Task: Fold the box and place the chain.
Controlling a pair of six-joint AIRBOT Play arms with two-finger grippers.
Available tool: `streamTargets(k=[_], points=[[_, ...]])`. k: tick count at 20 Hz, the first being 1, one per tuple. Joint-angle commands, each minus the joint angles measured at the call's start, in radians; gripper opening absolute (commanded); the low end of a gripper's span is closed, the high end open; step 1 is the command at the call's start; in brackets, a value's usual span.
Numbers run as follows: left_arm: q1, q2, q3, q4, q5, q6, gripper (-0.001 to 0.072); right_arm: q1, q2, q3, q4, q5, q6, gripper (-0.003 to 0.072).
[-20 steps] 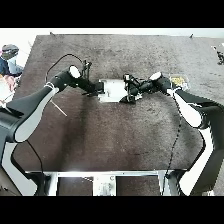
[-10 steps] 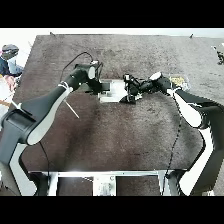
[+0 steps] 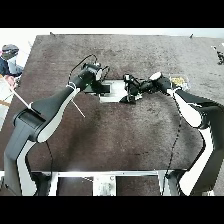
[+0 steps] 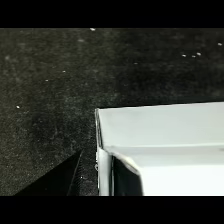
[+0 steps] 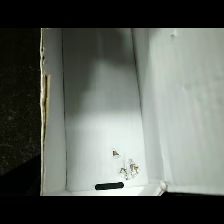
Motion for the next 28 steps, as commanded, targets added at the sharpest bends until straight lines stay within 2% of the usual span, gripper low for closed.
streamTargets(k=[1,5,6,7,10,13,14,17,18,19,20,24,28], points=[[-0.001,-0.006,0.004,0.023,-0.008,-0.031,0.0214,0.000,0.000,0.000,0.000,0.000,0.000,0.0327],[-0.001,-0.027,0.004,0.022,-0.011,-0.034,0.0212,0.000,0.000,0.000,0.000,0.000,0.000,0.0327],[-0.001,-0.026,0.005,0.022,-0.006,-0.034,0.0162,0.000,0.000,0.000,0.000,0.000,0.000,0.0327],[-0.001,-0.026,0.010,0.023,-0.006,-0.034,0.0162,0.000,0.000,0.000,0.000,0.000,0.000,0.0327],[-0.001,-0.027,0.011,0.023,-0.003,-0.034,0.0050,0.000,0.000,0.000,0.000,0.000,0.000,0.0327],[-0.001,-0.027,0.011,0.022,0.010,-0.033,0.0038,0.001,0.000,0.000,0.000,0.000,0.000,0.0327],[-0.001,-0.027,0.011,0.022,0.008,-0.021,0.0012,0.000,0.000,0.000,0.000,0.000,0.000,0.0327],[-0.001,-0.027,0.011,0.022,0.014,-0.014,0.0014,0.000,0.000,0.000,0.000,0.000,0.000,0.0327],[-0.001,-0.027,0.014,0.018,0.015,0.008,0.0145,0.001,0.000,0.000,0.000,0.000,0.000,0.0327],[-0.001,-0.025,0.016,0.010,0.016,0.030,0.0322,0.000,0.000,0.000,0.000,0.000,0.000,0.0327],[-0.001,-0.024,0.018,0.002,0.017,0.058,0.0378,0.000,0.000,0.000,0.000,0.000,0.000,0.0327],[-0.001,-0.024,0.035,-0.024,0.002,0.080,0.0378,0.000,0.000,0.000,0.000,0.000,0.000,0.0327],[0.000,-0.024,0.106,-0.026,-0.104,0.124,0.0378,0.001,0.000,0.000,0.000,0.000,0.000,0.0327]])
